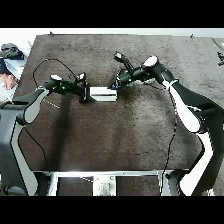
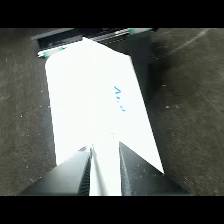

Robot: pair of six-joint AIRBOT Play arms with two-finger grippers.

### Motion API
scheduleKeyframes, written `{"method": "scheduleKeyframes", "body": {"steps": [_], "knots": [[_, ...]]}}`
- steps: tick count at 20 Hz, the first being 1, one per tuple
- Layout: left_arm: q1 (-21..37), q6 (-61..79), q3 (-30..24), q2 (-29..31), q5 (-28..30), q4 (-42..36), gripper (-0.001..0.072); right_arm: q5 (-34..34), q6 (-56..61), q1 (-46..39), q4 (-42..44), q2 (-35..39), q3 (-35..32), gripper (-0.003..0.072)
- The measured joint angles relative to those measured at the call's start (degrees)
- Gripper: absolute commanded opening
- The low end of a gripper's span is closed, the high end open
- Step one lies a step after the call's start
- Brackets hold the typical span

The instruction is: Fold the box and place the chain.

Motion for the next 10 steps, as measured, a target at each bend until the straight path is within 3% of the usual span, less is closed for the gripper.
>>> {"method": "scheduleKeyframes", "body": {"steps": [2, 3, 10], "knots": [[0.0, 0.0, 0.0, 0.0, 0.0, 0.0, 0.0347, -0.5, -1.0, 0.2, -0.6, 0.0, 0.0, 0.0237], [0.0, 0.0, 0.0, 0.0, 0.0, 0.0, 0.0347, -0.5, -1.7, 0.3, -0.9, 0.0, 0.0, 0.0303], [0.0, 0.1, 0.0, 0.0, 0.0, 0.0, 0.0347, -1.0, -5.6, 2.2, -1.5, 0.0, 0.0, 0.0303]]}}
